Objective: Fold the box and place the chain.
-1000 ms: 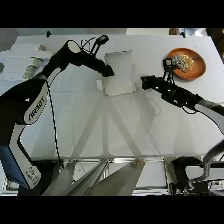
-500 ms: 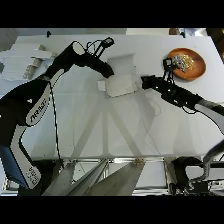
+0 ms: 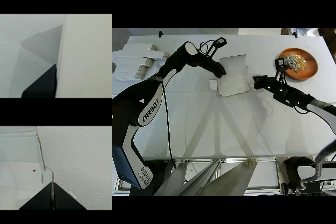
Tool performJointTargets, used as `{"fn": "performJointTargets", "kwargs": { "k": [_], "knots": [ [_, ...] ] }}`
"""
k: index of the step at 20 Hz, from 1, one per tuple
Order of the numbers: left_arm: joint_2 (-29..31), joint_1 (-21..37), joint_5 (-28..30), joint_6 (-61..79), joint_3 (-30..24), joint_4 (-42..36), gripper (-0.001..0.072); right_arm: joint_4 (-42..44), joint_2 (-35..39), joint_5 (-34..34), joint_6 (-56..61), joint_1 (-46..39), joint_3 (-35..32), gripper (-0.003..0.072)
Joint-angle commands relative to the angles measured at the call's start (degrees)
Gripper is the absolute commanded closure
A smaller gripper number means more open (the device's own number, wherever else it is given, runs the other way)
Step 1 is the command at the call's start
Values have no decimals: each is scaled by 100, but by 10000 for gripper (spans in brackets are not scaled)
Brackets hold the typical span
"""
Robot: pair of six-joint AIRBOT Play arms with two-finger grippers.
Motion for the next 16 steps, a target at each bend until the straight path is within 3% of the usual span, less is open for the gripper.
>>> {"fn": "performJointTargets", "kwargs": {
  "k": [1, 14, 15, 16],
  "knots": [
    [-2, -13, 11, 22, 4, 31, 696, 0, -4, -2, 2, 4, -2, 672],
    [-2, -9, 92, 20, 4, 9, 696, 0, -4, 0, 4, 4, -2, 656],
    [-2, -9, 87, 20, 4, 7, 697, 2, -4, 0, 4, 4, -2, 534],
    [-2, -7, 81, 20, 4, 7, 699, 2, -4, 17, 4, 4, -2, 327]
  ]
}}
